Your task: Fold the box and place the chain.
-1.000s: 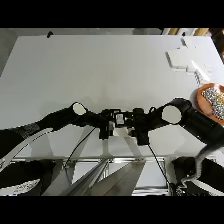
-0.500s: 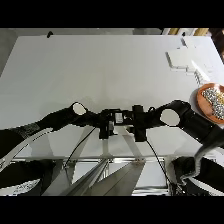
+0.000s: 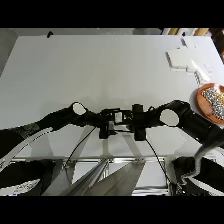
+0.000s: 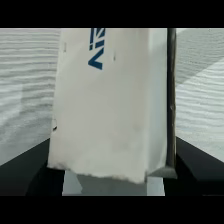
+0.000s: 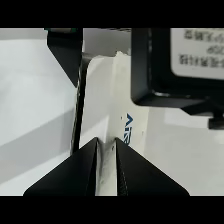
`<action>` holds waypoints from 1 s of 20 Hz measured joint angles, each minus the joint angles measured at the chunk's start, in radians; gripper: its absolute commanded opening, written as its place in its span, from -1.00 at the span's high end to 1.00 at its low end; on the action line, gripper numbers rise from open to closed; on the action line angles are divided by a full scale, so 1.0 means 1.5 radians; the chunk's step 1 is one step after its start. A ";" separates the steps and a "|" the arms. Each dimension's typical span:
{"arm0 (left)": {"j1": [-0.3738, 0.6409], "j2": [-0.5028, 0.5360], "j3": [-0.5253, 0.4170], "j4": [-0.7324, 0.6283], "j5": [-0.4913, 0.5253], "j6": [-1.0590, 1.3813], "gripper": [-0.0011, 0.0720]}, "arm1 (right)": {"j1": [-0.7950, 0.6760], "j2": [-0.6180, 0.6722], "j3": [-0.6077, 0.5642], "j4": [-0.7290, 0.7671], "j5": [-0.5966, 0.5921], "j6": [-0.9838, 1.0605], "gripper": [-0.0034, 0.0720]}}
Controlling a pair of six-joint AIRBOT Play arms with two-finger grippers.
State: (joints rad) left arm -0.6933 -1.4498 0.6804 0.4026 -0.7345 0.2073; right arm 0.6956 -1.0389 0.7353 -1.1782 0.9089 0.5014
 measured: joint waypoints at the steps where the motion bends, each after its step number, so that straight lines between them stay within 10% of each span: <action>1: 0.000 0.000 0.000 0.000 0.000 0.000 -0.11 | 0.000 -0.001 -0.001 0.000 -0.002 0.000 0.64; 7: 0.000 0.000 0.000 0.000 -0.004 0.002 -0.11 | 0.000 -0.007 -0.024 0.012 -0.020 0.000 0.10; 13: 0.000 0.000 0.000 0.001 -0.005 0.002 -0.11 | -0.001 0.023 -0.032 0.036 -0.009 0.000 0.00; 15: 0.000 0.000 0.000 0.001 -0.003 0.002 -0.11 | -0.001 0.045 -0.033 0.038 -0.006 0.000 0.06; 18: 0.000 0.000 0.000 0.001 -0.003 0.002 -0.11 | -0.007 0.063 -0.033 0.041 -0.006 -0.001 0.78; 20: 0.000 0.000 0.000 0.001 -0.003 0.002 -0.11 | -0.017 0.066 -0.034 0.041 -0.006 -0.001 0.79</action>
State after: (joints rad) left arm -0.6937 -1.4498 0.6804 0.4038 -0.7383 0.2104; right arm 0.6701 -0.9398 0.6846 -1.1172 0.8997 0.5007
